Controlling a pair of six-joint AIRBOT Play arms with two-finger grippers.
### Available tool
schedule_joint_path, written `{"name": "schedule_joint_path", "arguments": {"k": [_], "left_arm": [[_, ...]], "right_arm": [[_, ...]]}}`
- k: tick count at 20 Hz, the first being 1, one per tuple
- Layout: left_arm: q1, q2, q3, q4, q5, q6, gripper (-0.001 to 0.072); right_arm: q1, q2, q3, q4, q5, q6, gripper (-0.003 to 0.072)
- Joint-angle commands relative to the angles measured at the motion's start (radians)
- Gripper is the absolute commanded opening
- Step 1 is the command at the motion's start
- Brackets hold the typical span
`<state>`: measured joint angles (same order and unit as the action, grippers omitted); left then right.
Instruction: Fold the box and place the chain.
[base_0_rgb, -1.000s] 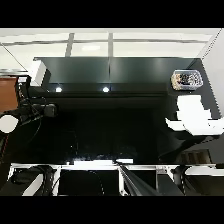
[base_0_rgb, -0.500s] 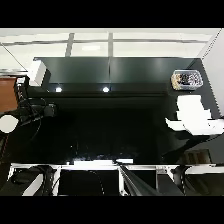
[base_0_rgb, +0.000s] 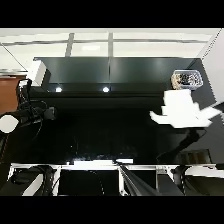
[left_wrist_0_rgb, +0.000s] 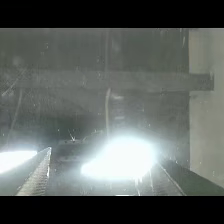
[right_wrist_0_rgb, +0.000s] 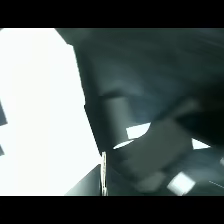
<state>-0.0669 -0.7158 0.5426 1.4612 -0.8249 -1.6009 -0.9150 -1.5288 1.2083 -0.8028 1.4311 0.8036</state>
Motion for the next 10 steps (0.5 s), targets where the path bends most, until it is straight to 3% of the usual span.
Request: {"name": "schedule_joint_path", "arguments": {"k": [1,6,10], "left_arm": [[-0.001,0.0,0.001,-0.005,-0.023,0.0,0.0708],[-0.001,0.0,0.001,-0.077,-0.022,0.0,0.0708],[-0.001,0.0,-0.004,-0.316,-0.019,0.0,0.0708]], "right_arm": [[0.086,0.097,-0.137,0.221,0.053,-0.079,0.0009],[0.293,0.327,-0.437,0.239,-0.162,-0.044,0.001],[0.532,0.56,-0.721,0.334,-0.377,-0.045,0.001]]}}
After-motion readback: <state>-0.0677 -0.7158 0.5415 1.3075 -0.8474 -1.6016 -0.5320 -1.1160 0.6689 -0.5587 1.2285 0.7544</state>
